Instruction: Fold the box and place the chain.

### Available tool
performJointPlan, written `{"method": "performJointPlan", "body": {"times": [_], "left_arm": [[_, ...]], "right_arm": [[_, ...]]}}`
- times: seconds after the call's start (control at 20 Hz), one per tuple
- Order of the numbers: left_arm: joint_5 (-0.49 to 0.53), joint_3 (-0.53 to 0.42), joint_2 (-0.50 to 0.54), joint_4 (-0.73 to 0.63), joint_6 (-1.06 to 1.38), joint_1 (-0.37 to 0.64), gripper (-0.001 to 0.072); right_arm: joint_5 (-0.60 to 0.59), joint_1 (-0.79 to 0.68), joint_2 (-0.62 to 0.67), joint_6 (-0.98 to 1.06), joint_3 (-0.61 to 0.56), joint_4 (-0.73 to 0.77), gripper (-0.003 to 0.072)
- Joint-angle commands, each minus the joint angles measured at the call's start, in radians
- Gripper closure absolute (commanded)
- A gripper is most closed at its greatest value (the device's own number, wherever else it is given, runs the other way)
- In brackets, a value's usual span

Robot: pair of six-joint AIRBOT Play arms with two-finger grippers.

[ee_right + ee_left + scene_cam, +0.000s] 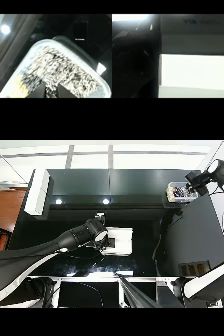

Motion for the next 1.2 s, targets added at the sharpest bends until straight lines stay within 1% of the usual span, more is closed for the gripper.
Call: {"method": "performJointPlan", "body": {"times": [0.0, 0.15, 0.25, 0.45, 0.65, 0.75, 0.85, 0.95, 1.05, 1.15], "left_arm": [[0.000, 0.000, 0.000, 0.000, 0.000, 0.001, 0.0676], [0.001, 0.000, 0.000, 0.000, 0.000, 0.001, 0.0677], [0.001, 0.000, 0.000, 0.000, 0.000, 0.001, 0.0677], [0.000, 0.000, 0.000, 0.000, 0.000, 0.000, 0.0676], [0.001, 0.000, 0.000, 0.000, 0.000, 0.001, 0.0677], [0.001, 0.000, 0.000, 0.000, 0.000, 0.001, 0.0676], [0.001, 0.000, 0.000, 0.000, 0.000, 0.000, 0.0676], [0.001, 0.000, 0.000, 0.000, 0.000, 0.001, 0.0676], [0.001, 0.000, 0.000, 0.000, 0.000, 0.001, 0.0677], [0.001, 0.000, 0.000, 0.000, 0.000, 0.001, 0.0677]], "right_arm": [[0.042, -0.013, 0.075, -0.158, 0.006, 0.007, 0.0648], [0.036, -0.034, 0.200, -0.259, 0.007, 0.021, 0.0649], [0.021, -0.044, 0.309, -0.397, 0.007, 0.071, 0.0649], [0.024, -0.045, 0.529, -0.532, 0.007, 0.085, 0.0649], [0.060, -0.045, 0.707, -0.625, 0.007, 0.201, 0.0649], [0.119, -0.043, 0.781, -0.654, 0.006, 0.274, 0.0649], [0.137, -0.033, 0.860, -0.687, -0.023, 0.349, 0.0649], [0.171, 0.008, 0.936, -0.713, -0.060, 0.359, 0.0650], [0.213, 0.072, 1.006, -0.725, -0.120, 0.358, 0.0651], [0.307, 0.151, 1.054, -0.735, -0.191, 0.358, 0.0651]]}}
